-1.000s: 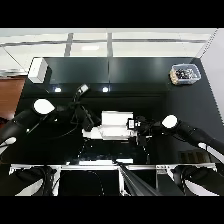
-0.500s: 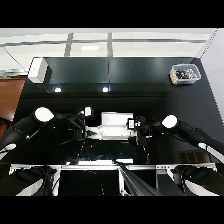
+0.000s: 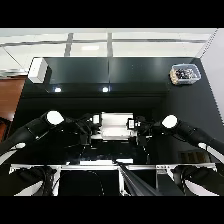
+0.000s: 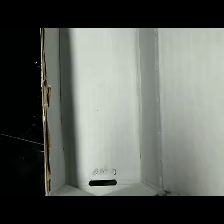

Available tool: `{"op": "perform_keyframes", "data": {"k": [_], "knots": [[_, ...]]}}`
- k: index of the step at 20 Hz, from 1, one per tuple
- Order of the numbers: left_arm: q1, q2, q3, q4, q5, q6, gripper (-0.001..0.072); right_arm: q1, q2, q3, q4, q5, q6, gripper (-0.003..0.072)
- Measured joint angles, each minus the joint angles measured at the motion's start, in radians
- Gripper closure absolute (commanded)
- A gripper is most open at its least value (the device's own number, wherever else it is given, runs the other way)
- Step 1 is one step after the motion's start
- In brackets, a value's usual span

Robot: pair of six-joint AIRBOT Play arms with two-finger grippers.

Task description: Fold the box and place the chain.

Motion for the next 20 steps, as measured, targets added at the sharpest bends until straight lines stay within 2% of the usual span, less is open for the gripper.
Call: {"op": "perform_keyframes", "data": {"k": [4, 9, 15, 16, 17, 18, 19, 20], "knots": [[-0.021, -0.006, 0.0, -0.031, 0.027, 0.0, 0.0607, 0.0, 0.0, 0.0, 0.001, 0.0, 0.001, 0.0508], [-0.03, -0.021, 0.0, -0.142, 0.077, 0.021, 0.0605, 0.0, 0.0, 0.0, 0.001, -0.001, 0.001, 0.0508], [-0.049, -0.064, 0.0, -0.213, 0.082, 0.05, 0.0604, 0.0, 0.0, 0.0, 0.0, -0.001, 0.0, 0.0508], [-0.05, -0.067, 0.0, -0.217, 0.082, 0.05, 0.0528, 0.0, 0.0, 0.0, 0.0, -0.001, 0.0, 0.0508], [-0.051, -0.069, 0.0, -0.22, 0.082, 0.053, 0.0347, 0.0, 0.0, 0.0, 0.0, -0.001, 0.0, 0.0508], [-0.052, -0.07, 0.0, -0.222, 0.08, 0.053, 0.0342, 0.0, 0.0, 0.0, 0.0, -0.001, 0.0, 0.0508], [-0.053, -0.071, 0.0, -0.225, 0.082, 0.053, 0.0442, 0.0, 0.0, 0.0, 0.0, -0.001, 0.0, 0.0508], [-0.053, -0.072, 0.0, -0.224, 0.082, 0.053, 0.0463, 0.0, 0.0, 0.0, 0.0, -0.001, 0.0, 0.0509]]}}
